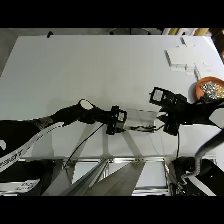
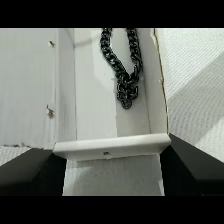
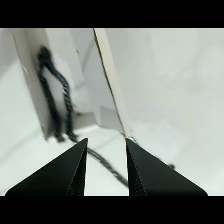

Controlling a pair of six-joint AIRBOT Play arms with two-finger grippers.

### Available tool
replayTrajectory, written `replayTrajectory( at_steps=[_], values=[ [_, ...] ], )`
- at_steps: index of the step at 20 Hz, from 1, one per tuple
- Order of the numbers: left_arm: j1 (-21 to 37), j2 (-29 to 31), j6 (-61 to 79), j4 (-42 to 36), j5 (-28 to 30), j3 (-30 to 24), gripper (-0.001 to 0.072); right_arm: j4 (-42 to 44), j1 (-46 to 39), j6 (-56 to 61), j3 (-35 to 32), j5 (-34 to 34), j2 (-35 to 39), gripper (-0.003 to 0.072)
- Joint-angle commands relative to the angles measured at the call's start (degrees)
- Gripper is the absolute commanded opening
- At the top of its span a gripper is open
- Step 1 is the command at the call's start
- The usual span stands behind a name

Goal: Fold the box and place the chain.

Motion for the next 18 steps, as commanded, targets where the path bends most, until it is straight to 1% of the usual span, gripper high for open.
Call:
replayTrajectory(
  at_steps=[1, 3, 4, 7, 13, 16, 18],
  values=[
    [0.04, 0.02, 0.02, 0.0, 0.02, 0.02, 0.0068, -1.64, -7.21, -17.44, -1.86, 1.53, 0.33, 0.0271],
    [0.04, 0.02, 0.02, 0.0, 0.0, 0.02, 0.0068, -0.94, -11.39, -24.11, -4.55, -0.46, -0.57, 0.0266],
    [0.04, 0.02, 0.02, 0.0, 0.02, 0.02, 0.0068, 0.48, -13.05, -25.62, -6.16, -2.73, -1.36, 0.0244],
    [0.04, 0.02, 0.02, 0.0, 0.02, 0.02, 0.0068, 3.67, -15.21, -30.42, -9.42, -8.68, -5.38, 0.0238],
    [0.04, 0.02, 0.02, 0.0, 0.02, 0.02, 0.0068, 7.54, -15.21, -39.23, -9.77, -14.78, -16.59, 0.0238],
    [0.04, 0.02, 0.02, 0.0, 0.02, 0.02, 0.0068, 7.52, -15.21, -40.19, -9.77, -16.92, -21.73, 0.0238],
    [0.04, 0.02, 0.02, 0.0, 0.02, 0.02, 0.0068, 7.54, -15.21, -40.7, -9.77, -19.02, -23.76, 0.0238]
  ],
)
